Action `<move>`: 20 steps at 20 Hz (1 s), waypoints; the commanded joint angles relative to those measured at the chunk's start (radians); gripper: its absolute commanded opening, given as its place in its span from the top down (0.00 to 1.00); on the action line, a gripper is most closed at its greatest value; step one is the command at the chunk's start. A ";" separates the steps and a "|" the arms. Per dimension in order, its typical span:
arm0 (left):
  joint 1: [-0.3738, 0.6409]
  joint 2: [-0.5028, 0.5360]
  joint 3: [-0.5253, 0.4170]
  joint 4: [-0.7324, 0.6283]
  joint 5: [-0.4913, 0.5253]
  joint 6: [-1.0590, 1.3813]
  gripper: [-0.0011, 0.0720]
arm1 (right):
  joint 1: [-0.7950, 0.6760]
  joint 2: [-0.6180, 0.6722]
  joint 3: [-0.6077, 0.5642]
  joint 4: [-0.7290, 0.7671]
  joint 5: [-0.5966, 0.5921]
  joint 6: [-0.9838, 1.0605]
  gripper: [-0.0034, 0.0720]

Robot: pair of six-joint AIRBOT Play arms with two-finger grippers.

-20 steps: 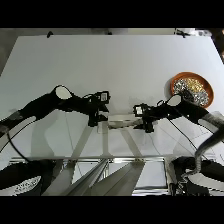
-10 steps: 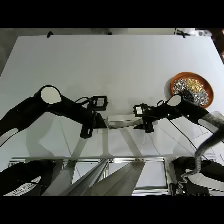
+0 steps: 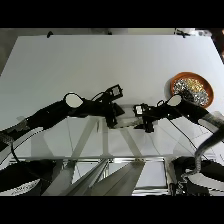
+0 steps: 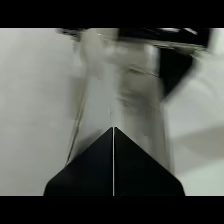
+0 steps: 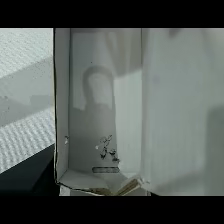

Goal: Fold the box and place the chain.

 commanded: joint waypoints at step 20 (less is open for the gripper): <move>-0.006 -0.035 0.001 -0.072 0.064 -0.047 0.98 | -0.006 0.001 0.000 -0.043 0.018 0.148 0.95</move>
